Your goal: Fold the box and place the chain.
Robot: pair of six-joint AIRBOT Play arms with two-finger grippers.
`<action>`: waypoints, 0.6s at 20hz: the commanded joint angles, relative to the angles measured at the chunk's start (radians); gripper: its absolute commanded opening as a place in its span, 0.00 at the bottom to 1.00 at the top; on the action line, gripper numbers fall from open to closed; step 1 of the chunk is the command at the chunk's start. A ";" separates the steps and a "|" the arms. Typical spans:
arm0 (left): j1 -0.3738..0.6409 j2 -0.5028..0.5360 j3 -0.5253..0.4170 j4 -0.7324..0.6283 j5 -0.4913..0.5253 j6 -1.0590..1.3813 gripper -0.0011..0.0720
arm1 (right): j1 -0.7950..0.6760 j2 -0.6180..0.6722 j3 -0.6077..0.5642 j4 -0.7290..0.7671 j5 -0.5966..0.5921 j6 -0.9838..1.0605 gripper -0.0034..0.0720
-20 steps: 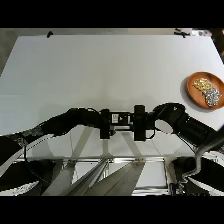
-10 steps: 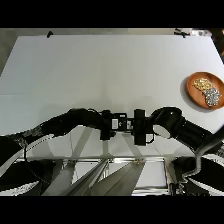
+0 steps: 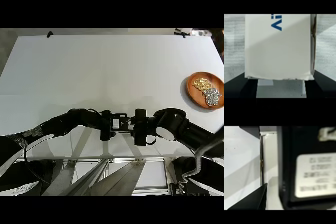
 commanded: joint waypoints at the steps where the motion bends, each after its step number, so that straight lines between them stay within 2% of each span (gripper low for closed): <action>1: 0.001 0.000 0.000 -0.001 -0.003 -0.001 0.39 | -0.018 0.038 0.000 0.013 -0.037 0.052 0.41; 2: 0.001 0.000 0.000 -0.001 -0.003 -0.001 0.39 | -0.027 0.054 0.000 0.032 -0.047 0.099 0.36; 3: 0.001 0.000 0.000 -0.001 -0.002 -0.001 0.39 | -0.029 0.068 0.000 0.058 -0.055 0.124 0.16; 4: 0.001 0.000 0.000 -0.001 -0.003 -0.001 0.39 | -0.029 0.076 -0.006 0.085 -0.063 0.129 0.05; 7: 0.001 0.000 0.000 -0.001 -0.003 0.000 0.39 | -0.014 0.076 -0.089 0.165 -0.162 0.151 0.05; 10: 0.001 0.000 0.000 -0.001 -0.003 -0.001 0.39 | 0.051 0.077 -0.178 0.164 -0.349 0.255 0.05; 12: 0.001 0.000 0.000 -0.001 -0.003 0.000 0.39 | 0.066 0.077 -0.211 0.157 -0.418 0.288 0.05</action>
